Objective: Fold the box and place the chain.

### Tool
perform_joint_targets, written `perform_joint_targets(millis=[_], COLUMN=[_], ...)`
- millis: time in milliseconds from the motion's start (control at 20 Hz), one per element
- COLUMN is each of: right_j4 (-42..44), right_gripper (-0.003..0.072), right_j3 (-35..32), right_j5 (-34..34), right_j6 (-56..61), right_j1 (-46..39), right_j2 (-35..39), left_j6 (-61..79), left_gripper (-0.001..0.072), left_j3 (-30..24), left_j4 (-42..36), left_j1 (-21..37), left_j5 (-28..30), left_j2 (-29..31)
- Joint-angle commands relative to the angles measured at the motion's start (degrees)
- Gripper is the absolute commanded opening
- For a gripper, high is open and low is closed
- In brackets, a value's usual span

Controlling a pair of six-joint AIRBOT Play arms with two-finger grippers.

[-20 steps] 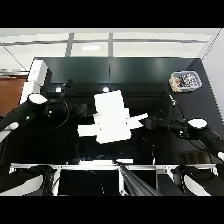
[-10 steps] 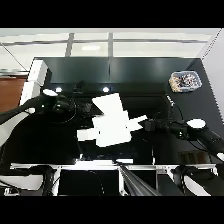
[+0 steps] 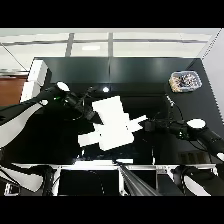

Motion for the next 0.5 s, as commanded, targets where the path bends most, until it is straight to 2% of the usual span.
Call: perform_joint_targets(millis=[0,50,100,150,250,300,350,400,450], right_j4=[-0.22,-0.22,-0.22,-0.24,-2.34,-5.09,-9.92,-15.43,-21.18], right_gripper=[0.0017,0.0017,0.0017,0.0018,0.0043,0.0278,0.0612,0.0647,0.0647], right_j3=[-0.02,-0.02,-0.02,0.0,0.9,2.12,4.26,7.06,10.54], right_j5=[0.0,0.02,0.02,-0.04,0.83,2.67,6.51,10.93,15.72], right_j6=[0.04,0.04,0.04,0.0,-0.02,-0.15,-0.15,-0.15,-0.13], right_j1=[0.04,0.04,0.04,0.0,-0.79,-1.66,-3.06,-4.57,-6.21], right_j2=[0.02,0.02,0.02,0.02,0.02,0.02,0.02,0.02,0.02], left_j6=[0.72,0.66,0.76,0.96,0.94,0.61,-0.5,-1.18,-1.79], left_gripper=[0.0281,0.0251,0.0116,0.0026,0.0024,0.0023,0.0022,0.0021,0.0021], left_j3=[1.57,1.57,1.57,1.6,1.68,1.68,1.68,1.66,1.66], left_j4=[3.1,3.1,3.15,3.17,3.17,3.48,4.57,6.1,7.48], left_j1=[-2.01,-2.47,-2.99,-3.45,-3.63,-3.63,-3.63,-3.65,-3.67], left_j5=[0.59,1.09,1.31,1.18,0.24,-0.11,0.04,0.46,1.33], left_j2=[-0.37,-0.37,-0.37,-0.35,-0.26,0.13,0.98,2.27,4.09])
